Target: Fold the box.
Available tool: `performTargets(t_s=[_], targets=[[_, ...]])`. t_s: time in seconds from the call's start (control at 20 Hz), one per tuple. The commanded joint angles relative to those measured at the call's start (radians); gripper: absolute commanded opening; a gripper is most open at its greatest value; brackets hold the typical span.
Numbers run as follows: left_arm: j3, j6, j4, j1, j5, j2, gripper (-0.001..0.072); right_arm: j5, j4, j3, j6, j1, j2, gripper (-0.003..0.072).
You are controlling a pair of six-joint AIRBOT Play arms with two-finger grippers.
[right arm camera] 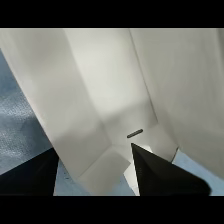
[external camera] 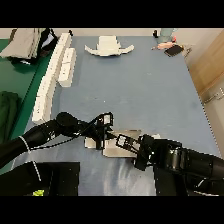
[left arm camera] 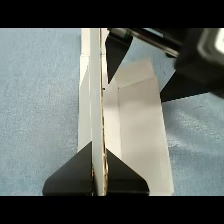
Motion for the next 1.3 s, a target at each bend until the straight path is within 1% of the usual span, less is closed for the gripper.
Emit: performTargets(t_s=[0.0, 0.25, 0.5, 0.85, 0.9, 1.0, 1.1, 1.25], targets=[[0.000, 0.000, 0.000, 0.000, 0.000, 0.000, 0.0018, 0.078, -0.034, 0.040, 0.122, 0.001, 0.018, 0.0696], [0.000, 0.000, 0.000, 0.000, 0.000, 0.000, 0.0018, 0.114, -0.126, 0.043, 0.219, 0.001, 0.071, 0.0697], [0.000, 0.000, 0.000, 0.000, 0.000, 0.000, 0.0018, 0.117, -0.214, 0.043, 0.261, -0.002, 0.071, 0.0697], [0.000, 0.000, 0.000, 0.000, 0.000, 0.000, 0.0018, 0.098, -0.192, 0.041, 0.240, -0.004, 0.066, 0.0706], [0.000, 0.000, 0.000, 0.000, 0.000, 0.000, 0.0018, 0.092, -0.183, 0.041, 0.206, -0.014, 0.066, 0.0709], [0.000, 0.000, 0.000, 0.000, 0.000, 0.000, 0.0018, 0.045, -0.081, 0.038, 0.045, -0.073, 0.080, 0.0720], [0.000, 0.000, 0.000, 0.000, 0.000, 0.000, 0.0018, -0.004, 0.093, 0.029, -0.181, -0.197, 0.086, 0.0720], [0.000, 0.000, 0.000, 0.000, 0.000, 0.000, 0.0018, -0.015, 0.397, 0.023, -0.658, -0.422, 0.083, 0.0720]])
